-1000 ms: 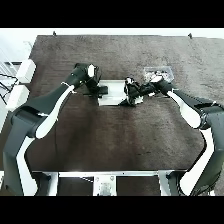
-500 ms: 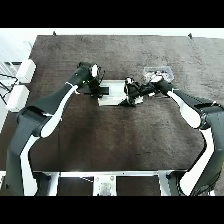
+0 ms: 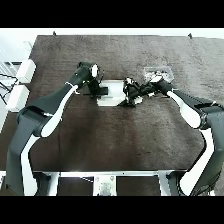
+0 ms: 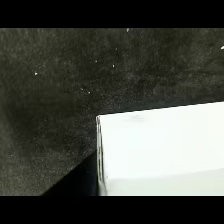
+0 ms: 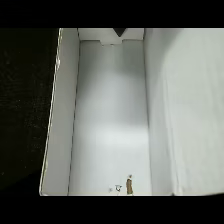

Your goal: Fold the box and place the chain.

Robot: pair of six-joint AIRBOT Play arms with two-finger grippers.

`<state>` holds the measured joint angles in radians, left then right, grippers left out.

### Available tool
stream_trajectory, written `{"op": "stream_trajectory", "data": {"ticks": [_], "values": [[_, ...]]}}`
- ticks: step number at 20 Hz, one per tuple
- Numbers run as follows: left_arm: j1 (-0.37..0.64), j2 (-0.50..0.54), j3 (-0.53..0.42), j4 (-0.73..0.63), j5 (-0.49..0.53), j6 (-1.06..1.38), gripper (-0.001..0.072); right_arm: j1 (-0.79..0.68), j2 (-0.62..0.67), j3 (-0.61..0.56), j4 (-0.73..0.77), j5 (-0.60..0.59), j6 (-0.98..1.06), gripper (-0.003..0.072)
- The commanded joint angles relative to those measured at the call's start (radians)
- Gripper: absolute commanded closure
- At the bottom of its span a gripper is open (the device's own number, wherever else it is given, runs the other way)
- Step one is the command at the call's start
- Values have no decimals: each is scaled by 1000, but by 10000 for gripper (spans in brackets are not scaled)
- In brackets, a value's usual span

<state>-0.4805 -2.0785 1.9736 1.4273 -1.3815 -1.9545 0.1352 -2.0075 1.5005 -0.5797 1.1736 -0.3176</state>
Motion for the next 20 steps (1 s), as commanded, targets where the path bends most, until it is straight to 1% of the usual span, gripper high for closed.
{"op": "stream_trajectory", "data": {"ticks": [1, 3, 4, 6, 7, 11, 12, 15, 18, 19, 20], "values": [[0, 2, 21, -13, -19, -2, 530, -2, 1, 0, 0, -2, 2, 120], [2, 2, 58, -13, -32, 1, 517, -2, 1, 0, 0, -2, 2, 120], [2, 4, 70, -8, -37, 8, 459, -2, 1, 0, 0, -2, 2, 120], [2, 14, 72, -8, -50, 11, 457, -2, 1, 0, 0, -2, 2, 120], [3, 17, 72, -7, -58, 19, 398, -2, 1, 0, 0, -2, 2, 120], [2, 45, 73, -11, -98, 48, 385, -2, 1, 0, 0, -2, 2, 120], [3, 58, 74, -9, -117, 62, 299, -2, 1, 0, 0, -2, 2, 119], [13, 110, 74, -9, -146, 116, 281, -2, 1, 0, 0, -2, 2, 120], [47, 177, 75, -1, -164, 172, 281, -2, 1, 0, 0, -2, 2, 120], [61, 197, 74, -3, -165, 216, 269, -2, 1, 0, 0, -2, 2, 120], [74, 215, 74, -23, -165, 288, 42, -2, 1, 0, 0, -2, 2, 120]]}}
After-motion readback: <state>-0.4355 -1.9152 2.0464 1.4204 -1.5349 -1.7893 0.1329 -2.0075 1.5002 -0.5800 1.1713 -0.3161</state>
